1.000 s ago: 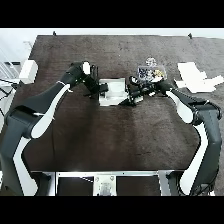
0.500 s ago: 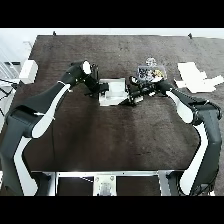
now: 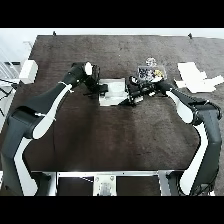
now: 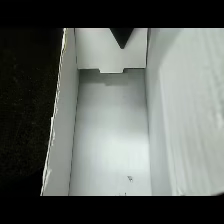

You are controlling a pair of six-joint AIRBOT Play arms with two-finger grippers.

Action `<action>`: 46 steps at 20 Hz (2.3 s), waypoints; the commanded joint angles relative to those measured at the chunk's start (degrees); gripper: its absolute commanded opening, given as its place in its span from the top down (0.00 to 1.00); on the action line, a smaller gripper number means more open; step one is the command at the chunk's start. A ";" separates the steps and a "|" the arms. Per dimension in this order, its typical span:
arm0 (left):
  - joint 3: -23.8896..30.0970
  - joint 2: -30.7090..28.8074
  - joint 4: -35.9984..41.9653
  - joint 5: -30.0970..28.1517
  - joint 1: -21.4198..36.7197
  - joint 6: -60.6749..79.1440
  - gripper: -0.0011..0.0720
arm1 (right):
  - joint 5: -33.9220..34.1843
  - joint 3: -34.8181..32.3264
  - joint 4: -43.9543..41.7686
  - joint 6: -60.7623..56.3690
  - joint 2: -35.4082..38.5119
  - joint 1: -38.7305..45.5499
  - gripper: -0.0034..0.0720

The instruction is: Fold the box and place the chain.

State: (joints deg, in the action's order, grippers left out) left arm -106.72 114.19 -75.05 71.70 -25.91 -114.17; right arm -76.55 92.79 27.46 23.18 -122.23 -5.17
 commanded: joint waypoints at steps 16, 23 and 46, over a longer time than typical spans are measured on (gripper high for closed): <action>-4.24 1.40 -12.48 5.77 -4.17 -6.88 0.39 | 0.00 -0.02 0.00 0.00 0.02 0.00 0.20; -4.24 2.25 -12.39 4.31 -5.22 -6.91 0.44 | 0.00 -0.02 0.00 0.00 0.02 0.00 0.20; -6.38 0.74 -9.16 7.30 -4.20 -2.16 0.00 | 0.00 -0.02 0.00 0.00 0.02 0.00 0.20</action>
State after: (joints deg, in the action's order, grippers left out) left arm -111.77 115.59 -85.27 76.97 -30.50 -119.00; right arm -76.55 92.79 27.53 23.22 -122.23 -5.10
